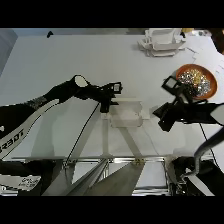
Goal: Fold the box and place the chain.
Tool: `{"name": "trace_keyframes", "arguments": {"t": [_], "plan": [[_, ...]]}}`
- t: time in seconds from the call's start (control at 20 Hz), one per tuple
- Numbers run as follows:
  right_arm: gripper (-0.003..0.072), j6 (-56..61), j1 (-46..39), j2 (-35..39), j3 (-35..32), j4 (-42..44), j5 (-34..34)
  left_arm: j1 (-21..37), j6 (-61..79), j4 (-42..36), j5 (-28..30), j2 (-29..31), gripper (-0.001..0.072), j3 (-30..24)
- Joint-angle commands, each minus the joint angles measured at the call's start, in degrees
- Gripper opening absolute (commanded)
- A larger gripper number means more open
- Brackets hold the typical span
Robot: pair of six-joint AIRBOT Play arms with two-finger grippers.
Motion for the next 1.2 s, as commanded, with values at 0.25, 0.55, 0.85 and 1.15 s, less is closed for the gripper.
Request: {"name": "trace_keyframes", "arguments": {"t": [0.25,0.55,0.85,1.15], "plan": [[0.0681,-28.59,10.1,-15.52,-1.62,-3.63,-3.06,-0.04,0.02,0.02,-0.2,-0.02,0.0012,0.02],[0.0683,-28.41,10.67,-16.81,-3.15,-5.25,-15.69,-0.04,0.02,0.02,-0.2,-0.02,0.0012,0.02],[0.0683,-27.96,14.51,-17.25,-4.37,-7.17,-22.64,-0.04,0.02,0.02,-0.2,-0.04,0.0012,0.02],[0.0682,-27.96,13.68,-18.88,-3.93,-7.41,-23.78,-0.04,0.02,0.04,-0.2,-0.02,0.0012,0.02]]}}
